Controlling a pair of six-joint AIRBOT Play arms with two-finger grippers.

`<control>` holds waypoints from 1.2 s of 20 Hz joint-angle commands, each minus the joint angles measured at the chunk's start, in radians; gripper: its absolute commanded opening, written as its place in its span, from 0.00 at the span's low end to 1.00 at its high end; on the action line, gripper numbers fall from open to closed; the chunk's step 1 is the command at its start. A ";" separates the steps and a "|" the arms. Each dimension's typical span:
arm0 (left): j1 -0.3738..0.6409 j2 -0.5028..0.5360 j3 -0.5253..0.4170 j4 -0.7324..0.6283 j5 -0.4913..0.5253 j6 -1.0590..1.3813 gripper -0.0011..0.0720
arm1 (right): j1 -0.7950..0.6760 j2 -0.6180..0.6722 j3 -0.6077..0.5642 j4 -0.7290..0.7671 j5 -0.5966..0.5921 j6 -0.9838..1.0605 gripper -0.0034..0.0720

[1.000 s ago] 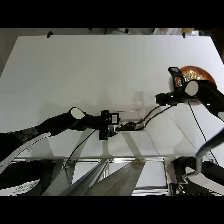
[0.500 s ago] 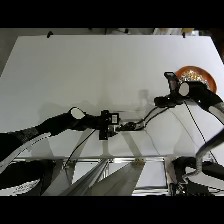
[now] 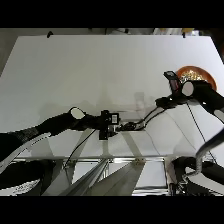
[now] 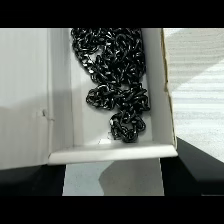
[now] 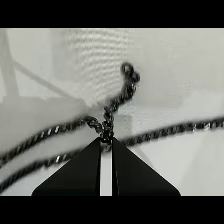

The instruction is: Fold the box and place the chain.

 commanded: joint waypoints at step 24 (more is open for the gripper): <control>0.000 0.001 0.000 0.000 0.001 0.000 0.29 | 0.512 0.354 -0.020 0.363 0.008 -0.007 0.16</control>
